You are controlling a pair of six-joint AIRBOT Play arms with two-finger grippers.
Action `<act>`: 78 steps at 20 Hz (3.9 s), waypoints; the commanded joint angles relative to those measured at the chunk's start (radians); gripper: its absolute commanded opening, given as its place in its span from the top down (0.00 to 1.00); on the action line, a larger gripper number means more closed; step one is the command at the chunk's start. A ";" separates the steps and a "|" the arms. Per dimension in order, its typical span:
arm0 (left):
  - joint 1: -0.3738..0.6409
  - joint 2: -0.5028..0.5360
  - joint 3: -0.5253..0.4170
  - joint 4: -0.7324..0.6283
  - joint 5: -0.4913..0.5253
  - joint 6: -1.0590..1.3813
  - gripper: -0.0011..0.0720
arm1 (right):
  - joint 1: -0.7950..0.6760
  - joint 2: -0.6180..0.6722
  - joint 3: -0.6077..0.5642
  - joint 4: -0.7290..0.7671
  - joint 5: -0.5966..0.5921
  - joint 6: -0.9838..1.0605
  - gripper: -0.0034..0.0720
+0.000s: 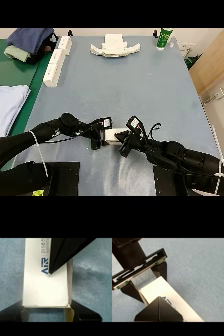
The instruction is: Fold the box.
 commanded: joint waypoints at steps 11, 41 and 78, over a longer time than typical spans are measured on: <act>0.001 0.000 0.000 0.000 0.000 0.000 0.34 | 0.029 -0.022 -0.070 0.006 0.045 0.046 0.95; 0.001 0.000 0.000 0.000 0.000 0.000 0.34 | -0.412 -0.005 0.401 -0.119 -0.700 0.064 0.95; 1.131 0.183 0.016 0.288 0.276 -0.598 0.34 | -0.660 -0.333 0.731 -0.238 -1.205 0.270 0.95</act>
